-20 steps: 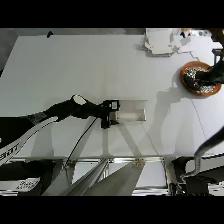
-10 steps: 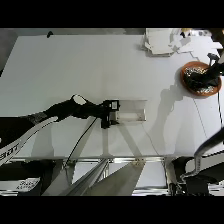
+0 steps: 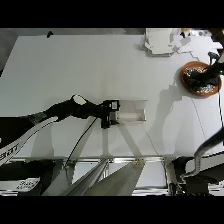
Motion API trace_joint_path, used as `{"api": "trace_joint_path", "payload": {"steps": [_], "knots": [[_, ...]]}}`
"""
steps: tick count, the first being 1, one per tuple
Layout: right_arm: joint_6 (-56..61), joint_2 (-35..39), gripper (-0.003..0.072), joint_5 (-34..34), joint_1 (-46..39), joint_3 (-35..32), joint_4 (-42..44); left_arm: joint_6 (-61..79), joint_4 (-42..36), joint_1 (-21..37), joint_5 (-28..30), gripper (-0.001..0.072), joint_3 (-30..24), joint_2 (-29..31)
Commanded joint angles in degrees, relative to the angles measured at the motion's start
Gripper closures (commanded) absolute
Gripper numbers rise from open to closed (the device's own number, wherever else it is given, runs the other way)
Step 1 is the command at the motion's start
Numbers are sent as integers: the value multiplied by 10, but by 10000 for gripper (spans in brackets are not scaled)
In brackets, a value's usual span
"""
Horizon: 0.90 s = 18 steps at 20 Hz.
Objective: Fold the box and place the chain.
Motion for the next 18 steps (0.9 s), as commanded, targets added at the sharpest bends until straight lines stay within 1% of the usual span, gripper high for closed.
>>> {"api": "trace_joint_path", "payload": {"steps": [1,4,7,10,14,15,18], "knots": [[-35,56,671,12,4,1,-2,0,0,0,0,640,0,0],[-55,143,671,26,4,1,-1,0,0,0,0,640,0,0],[-86,229,671,67,4,1,18,0,0,0,0,640,0,0],[-109,314,671,107,4,1,79,0,0,0,0,640,0,0],[-140,419,671,162,4,0,216,0,0,0,0,640,0,0],[-141,442,671,173,4,0,232,0,0,0,0,640,0,0],[-143,513,671,210,16,-4,241,0,0,0,0,640,0,0]]}}
